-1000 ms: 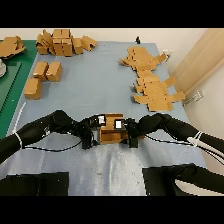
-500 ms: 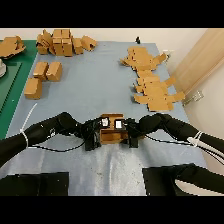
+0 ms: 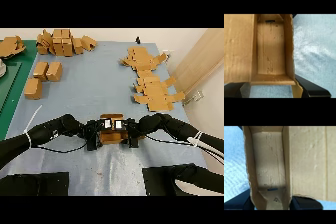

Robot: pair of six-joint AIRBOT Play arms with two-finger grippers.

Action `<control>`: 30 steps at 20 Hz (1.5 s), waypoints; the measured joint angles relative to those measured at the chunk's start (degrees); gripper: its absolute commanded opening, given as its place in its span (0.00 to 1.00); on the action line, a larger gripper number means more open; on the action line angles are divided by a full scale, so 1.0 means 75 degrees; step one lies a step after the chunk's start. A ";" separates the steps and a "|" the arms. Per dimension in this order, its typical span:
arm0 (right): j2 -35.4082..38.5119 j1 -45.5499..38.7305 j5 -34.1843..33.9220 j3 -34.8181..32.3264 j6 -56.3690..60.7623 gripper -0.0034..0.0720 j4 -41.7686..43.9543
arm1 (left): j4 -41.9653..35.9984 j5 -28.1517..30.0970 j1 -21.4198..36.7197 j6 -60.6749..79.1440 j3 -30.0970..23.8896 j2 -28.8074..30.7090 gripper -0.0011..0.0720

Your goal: Fold the box.

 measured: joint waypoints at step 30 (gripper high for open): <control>0.0000 0.0000 -0.0105 0.0003 0.0003 0.86 -0.0259 | 0.0061 0.0233 -0.0015 -0.0006 0.0000 -0.0079 0.64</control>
